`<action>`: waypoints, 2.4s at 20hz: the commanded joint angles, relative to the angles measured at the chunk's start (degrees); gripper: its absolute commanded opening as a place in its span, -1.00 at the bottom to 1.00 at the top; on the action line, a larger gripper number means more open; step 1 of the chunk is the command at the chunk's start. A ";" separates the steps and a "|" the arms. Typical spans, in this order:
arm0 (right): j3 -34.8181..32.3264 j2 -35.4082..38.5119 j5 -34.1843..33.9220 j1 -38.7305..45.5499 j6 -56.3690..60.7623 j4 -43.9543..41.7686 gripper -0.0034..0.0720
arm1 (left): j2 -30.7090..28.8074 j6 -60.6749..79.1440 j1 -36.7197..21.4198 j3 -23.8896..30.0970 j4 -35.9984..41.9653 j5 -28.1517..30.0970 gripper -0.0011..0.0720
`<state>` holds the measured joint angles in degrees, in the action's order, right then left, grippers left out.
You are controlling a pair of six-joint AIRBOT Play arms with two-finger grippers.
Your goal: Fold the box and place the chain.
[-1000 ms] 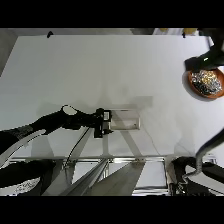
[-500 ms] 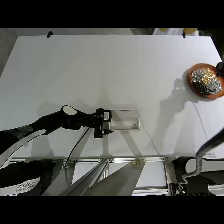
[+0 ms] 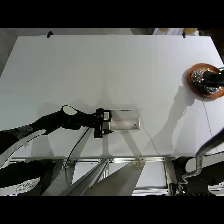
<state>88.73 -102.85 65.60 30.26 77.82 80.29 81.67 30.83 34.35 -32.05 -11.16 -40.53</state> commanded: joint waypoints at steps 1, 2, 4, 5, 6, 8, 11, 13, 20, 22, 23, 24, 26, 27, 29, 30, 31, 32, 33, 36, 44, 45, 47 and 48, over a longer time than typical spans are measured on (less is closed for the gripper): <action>0.04 -0.81 -0.46 0.04 -1.27 -2.27 -0.35 | -0.02 0.02 -0.04 -0.02 0.00 0.00 -0.61; 0.04 -0.94 -0.26 0.04 -1.25 -2.27 -0.35 | -0.02 0.02 -0.04 -0.02 0.00 0.00 -0.61; 0.02 -1.33 1.09 0.02 -1.25 -2.32 -0.50 | -0.02 0.02 -0.04 -0.02 0.00 0.00 -0.61; 0.00 -1.49 1.66 0.04 -1.27 -2.21 -0.50 | -0.02 0.02 -0.04 -0.02 0.00 0.00 -0.61; -0.09 -1.57 1.90 0.04 -1.29 -1.90 -0.50 | -0.02 0.02 -0.04 -0.02 0.00 0.00 -0.61; -0.13 -1.57 2.49 0.04 -1.27 -1.73 -0.50 | -0.02 0.02 -0.04 -0.02 0.00 0.00 -0.61; -0.20 -1.57 3.61 0.04 -1.18 0.55 -0.50 | -0.02 0.02 -0.04 -0.02 0.00 0.00 -0.61; -0.20 -1.57 3.63 0.04 -1.20 0.61 -0.51 | -0.02 0.02 -0.04 -0.02 0.00 0.00 -0.61; -0.20 -1.55 4.09 0.04 -1.97 0.42 -0.88 | -0.02 0.02 -0.04 -0.02 0.00 0.00 -0.61; -0.20 -0.94 4.83 0.02 -2.84 0.07 -0.88 | -0.02 0.02 -0.04 -0.02 0.00 0.00 -0.61; -0.17 -0.13 4.92 0.00 -2.93 -0.02 -0.88 | -0.02 0.02 -0.04 -0.02 0.00 0.00 -0.61; -0.20 1.29 4.87 -0.15 -3.08 0.20 -0.88 | -0.02 0.02 -0.04 -0.02 0.00 0.00 -0.61; -0.20 5.01 4.63 -0.68 -3.15 0.20 -0.88 | -0.02 0.02 -0.04 -0.02 0.00 0.00 -0.61; -0.20 7.04 4.74 -1.05 -3.26 0.17 -0.88 | -0.02 0.02 -0.04 -0.02 0.00 0.00 -0.61; -0.20 11.56 5.86 -2.10 -3.37 0.20 -0.88 | -0.02 0.02 -0.04 -0.02 0.00 0.00 -0.61; -0.20 14.08 6.84 -2.80 -3.34 0.17 -0.88 | -0.02 0.02 -0.04 -0.02 0.00 0.00 -0.61; -0.20 16.41 8.07 -3.50 -3.34 0.02 -0.88 | -0.02 0.02 -0.02 -0.02 0.00 0.00 -0.61; -0.20 19.08 9.64 -4.46 -3.34 0.00 -0.88 | -0.02 0.02 -0.04 -0.02 0.00 0.00 -0.61; -0.20 21.68 11.10 -5.51 -3.34 0.00 -0.88 | -0.02 0.02 -0.04 -0.02 0.00 0.00 -0.61; -0.20 30.36 15.12 -9.35 -3.34 -0.90 -0.88 | -0.04 0.02 -0.04 -0.02 0.00 0.00 -0.61; -0.22 50.60 23.58 -22.88 -2.78 -8.85 -0.88 | -0.02 0.02 -0.04 -0.02 0.00 0.00 -0.61; -0.24 52.52 23.67 -25.51 -2.21 -9.09 -0.88 | -0.02 0.02 -0.02 -0.02 0.00 0.00 -0.61; -0.24 55.32 23.82 -30.40 -0.13 -9.18 -0.88 | -0.02 0.02 -0.04 -0.02 0.00 0.00 -0.61; -0.24 56.41 24.30 -32.98 0.44 -9.27 -0.88 | -0.02 0.02 -0.04 -0.02 0.00 0.00 -0.61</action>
<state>88.51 -50.85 88.33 3.70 76.20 72.18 81.67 30.85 34.35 -32.05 -11.16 -40.56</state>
